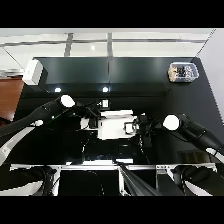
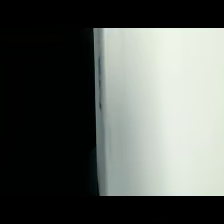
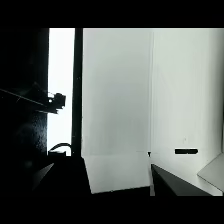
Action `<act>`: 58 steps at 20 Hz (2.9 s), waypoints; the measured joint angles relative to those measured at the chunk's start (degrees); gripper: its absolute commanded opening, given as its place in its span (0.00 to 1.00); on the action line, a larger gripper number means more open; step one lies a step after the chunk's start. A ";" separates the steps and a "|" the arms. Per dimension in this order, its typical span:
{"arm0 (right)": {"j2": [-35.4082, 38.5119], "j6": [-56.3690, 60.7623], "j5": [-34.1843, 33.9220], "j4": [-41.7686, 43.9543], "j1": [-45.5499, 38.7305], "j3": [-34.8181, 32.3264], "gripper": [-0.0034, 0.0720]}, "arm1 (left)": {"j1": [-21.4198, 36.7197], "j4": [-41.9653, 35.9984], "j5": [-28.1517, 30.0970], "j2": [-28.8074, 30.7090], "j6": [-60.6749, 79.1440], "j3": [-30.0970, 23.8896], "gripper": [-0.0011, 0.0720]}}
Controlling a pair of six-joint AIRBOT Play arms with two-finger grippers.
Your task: Fold the box and place the chain.
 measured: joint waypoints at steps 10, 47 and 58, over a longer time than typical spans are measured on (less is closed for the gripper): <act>-1.05 -2.51 -9.49 7.04 0.11 -3.69 0.98 | 0.00 -0.02 0.02 0.00 0.00 0.00 0.05; -7.02 -22.80 -4.61 20.90 -7.78 -1.25 0.98 | -2.08 0.04 -1.46 -1.40 -0.04 0.00 0.05; -9.97 -23.91 -4.79 20.76 -7.78 -1.25 0.98 | -2.08 0.02 -1.05 -1.40 -0.09 0.00 0.05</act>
